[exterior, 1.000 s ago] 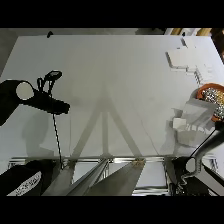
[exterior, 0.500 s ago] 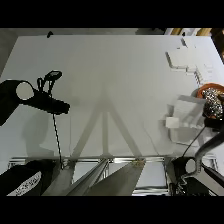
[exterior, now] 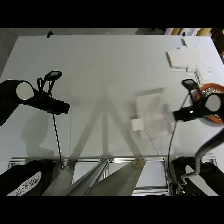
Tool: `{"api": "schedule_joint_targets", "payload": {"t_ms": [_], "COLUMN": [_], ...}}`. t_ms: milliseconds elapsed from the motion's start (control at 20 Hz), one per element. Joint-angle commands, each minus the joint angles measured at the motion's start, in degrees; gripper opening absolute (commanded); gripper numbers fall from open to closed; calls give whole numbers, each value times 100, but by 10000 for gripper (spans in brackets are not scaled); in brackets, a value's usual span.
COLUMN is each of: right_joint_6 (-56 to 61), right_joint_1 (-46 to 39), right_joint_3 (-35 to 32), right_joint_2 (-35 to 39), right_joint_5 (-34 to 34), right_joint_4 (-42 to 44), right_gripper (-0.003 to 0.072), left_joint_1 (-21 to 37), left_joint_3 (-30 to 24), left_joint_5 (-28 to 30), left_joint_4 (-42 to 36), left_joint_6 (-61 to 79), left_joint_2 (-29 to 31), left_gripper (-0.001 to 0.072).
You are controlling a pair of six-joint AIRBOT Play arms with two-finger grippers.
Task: Fold the box and place the chain.
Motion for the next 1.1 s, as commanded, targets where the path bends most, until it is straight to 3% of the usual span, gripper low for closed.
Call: {"api": "schedule_joint_targets", "payload": {"t_ms": [0,150,350,400,450,500,600,700,900,1050], "right_joint_6": [496,979,1130,1130,1128,1128,1128,1126,1126,1123], "right_joint_1": [1150,1873,2273,2277,2277,2277,2277,2277,2277,2277], "right_joint_3": [-232,-387,-387,-387,-387,-387,-387,-387,-387,-387], "right_joint_2": [192,190,190,190,190,190,190,190,190,190], "right_joint_5": [-656,-1093,-1281,-1259,-1226,-1193,-1191,-1191,-1191,-1191], "right_joint_4": [658,632,627,634,629,629,632,629,629,629], "right_gripper": [17,17,17,17,17,17,17,17,17,17], "left_joint_1": [2,2,-4,-4,-4,-4,-46,-256,-859,-1202], "left_joint_3": [-2,-2,-2,-2,-2,-2,-2,-2,-2,-2], "left_joint_5": [63,433,876,962,1010,1027,909,802,796,1152], "left_joint_4": [-2,-22,-730,-1003,-1425,-1971,-3364,-4223,-5154,-5711], "left_joint_6": [2,-44,-136,212,787,1344,2686,3707,5077,5589], "left_joint_2": [2,0,-9,-24,-63,-133,-413,-789,-1648,-2133], "left_gripper": [8,9,28,141,336,469,474,475,505,511]}}
